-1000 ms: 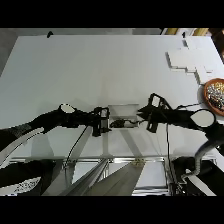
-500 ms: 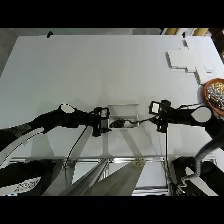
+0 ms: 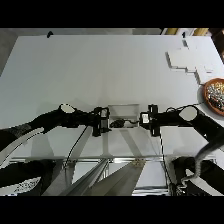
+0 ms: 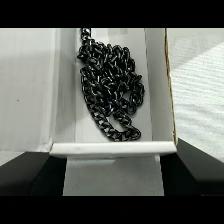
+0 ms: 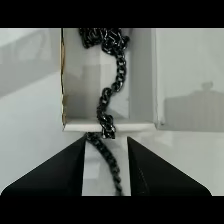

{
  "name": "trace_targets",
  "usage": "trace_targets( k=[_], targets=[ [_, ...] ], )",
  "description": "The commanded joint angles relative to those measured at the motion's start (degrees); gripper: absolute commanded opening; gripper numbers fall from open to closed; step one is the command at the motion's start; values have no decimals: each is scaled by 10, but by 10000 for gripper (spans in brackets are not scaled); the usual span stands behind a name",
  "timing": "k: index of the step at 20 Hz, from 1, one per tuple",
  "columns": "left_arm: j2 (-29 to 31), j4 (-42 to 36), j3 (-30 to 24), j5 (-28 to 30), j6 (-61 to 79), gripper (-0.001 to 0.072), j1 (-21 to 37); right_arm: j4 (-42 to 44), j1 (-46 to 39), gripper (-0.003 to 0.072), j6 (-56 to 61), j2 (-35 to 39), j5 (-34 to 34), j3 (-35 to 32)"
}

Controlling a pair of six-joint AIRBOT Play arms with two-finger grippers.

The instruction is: Fold the box and place the chain.

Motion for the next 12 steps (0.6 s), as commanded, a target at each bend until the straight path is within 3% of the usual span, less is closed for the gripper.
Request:
trace_targets(
  k=[1,2,4,5,6,12],
  targets=[
    [0,0,0,0,0,69,0,9,5,210,-12,-3,6,0],
    [0,0,0,0,0,69,0,9,5,162,-12,-3,11,0],
    [0,0,0,0,0,69,0,8,5,138,-9,-3,12,0],
    [0,0,0,0,0,69,0,0,5,42,3,-3,12,0],
    [0,0,0,0,0,69,0,-14,5,17,25,-1,11,0],
    [0,0,0,0,0,69,0,-123,5,17,184,53,11,0]
  ],
)
